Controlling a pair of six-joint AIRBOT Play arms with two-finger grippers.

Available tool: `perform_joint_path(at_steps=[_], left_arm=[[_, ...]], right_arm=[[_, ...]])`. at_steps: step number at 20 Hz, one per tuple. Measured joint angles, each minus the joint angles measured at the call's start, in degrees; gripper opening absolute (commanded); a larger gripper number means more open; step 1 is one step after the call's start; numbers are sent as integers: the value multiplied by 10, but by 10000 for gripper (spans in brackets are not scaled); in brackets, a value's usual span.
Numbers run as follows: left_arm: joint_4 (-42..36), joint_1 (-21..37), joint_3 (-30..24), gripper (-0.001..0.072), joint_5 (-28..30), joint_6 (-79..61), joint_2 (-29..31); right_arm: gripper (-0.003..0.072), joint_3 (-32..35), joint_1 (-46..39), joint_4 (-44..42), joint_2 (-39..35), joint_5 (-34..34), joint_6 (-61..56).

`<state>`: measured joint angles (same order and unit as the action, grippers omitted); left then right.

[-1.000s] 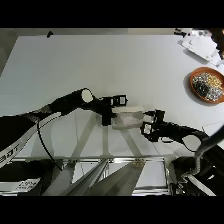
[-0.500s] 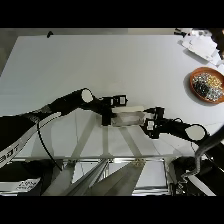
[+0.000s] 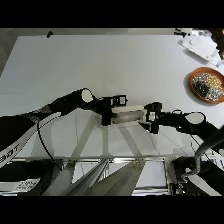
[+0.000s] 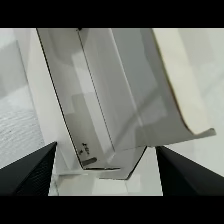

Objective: Fold the box and place the chain.

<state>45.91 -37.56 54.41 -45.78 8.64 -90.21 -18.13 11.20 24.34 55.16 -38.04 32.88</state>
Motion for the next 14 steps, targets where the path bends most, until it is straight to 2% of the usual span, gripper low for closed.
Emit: perform_joint_path(at_steps=[9,14], left_arm=[[1,0,0,13,-1,0,0],[1,0,0,13,0,-1,0]], right_arm=[[693,-17,-4,-24,68,-35,30],[692,-18,-3,2,75,-59,-32]])
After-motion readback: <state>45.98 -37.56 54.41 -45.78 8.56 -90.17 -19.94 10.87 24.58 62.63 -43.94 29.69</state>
